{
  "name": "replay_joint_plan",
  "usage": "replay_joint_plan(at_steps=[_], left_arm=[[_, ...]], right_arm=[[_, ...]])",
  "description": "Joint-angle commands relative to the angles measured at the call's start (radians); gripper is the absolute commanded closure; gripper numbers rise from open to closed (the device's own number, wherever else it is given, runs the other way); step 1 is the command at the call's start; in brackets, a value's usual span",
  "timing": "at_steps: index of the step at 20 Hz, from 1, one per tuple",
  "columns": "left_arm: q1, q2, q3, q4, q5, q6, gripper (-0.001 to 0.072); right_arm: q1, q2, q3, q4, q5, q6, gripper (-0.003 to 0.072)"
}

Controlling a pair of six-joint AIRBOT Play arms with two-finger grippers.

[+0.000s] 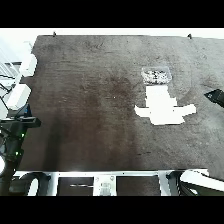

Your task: Fold the box and place the chain.

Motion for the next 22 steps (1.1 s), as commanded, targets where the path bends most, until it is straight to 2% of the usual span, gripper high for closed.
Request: replay_joint_plan(at_steps=[1, 6, 16, 17, 20, 21, 22], left_arm=[[0.001, 0.0, 0.001, 0.0, 0.0, 0.0, 0.069], [0.001, 0.0, 0.001, 0.0, 0.0, 0.0, 0.069], [0.001, 0.0, 0.001, 0.0, 0.0, 0.0, 0.069], [0.001, 0.0, 0.001, 0.0, 0.0, 0.0, 0.069], [0.001, 0.0, 0.001, 0.0, 0.0, 0.0, 0.069], [0.001, 0.0, 0.001, 0.0, 0.0, 0.0, 0.069], [0.001, 0.0, 0.001, 0.0, 0.0, 0.0, 0.069]], right_arm=[[-0.008, -0.204, 0.193, -0.132, 0.231, 0.068, 0.0137], [0.032, -0.359, 0.33, -0.152, 0.375, 0.053, 0.0137], [0.104, -0.498, 0.337, -0.117, 0.457, -0.017, 0.014], [0.105, -0.504, 0.335, -0.082, 0.47, -0.033, 0.0164], [0.107, -0.508, 0.332, -0.028, 0.479, -0.056, 0.0307], [0.107, -0.508, 0.328, -0.012, 0.492, -0.068, 0.0397], [0.107, -0.508, 0.321, -0.002, 0.504, -0.078, 0.0521]])
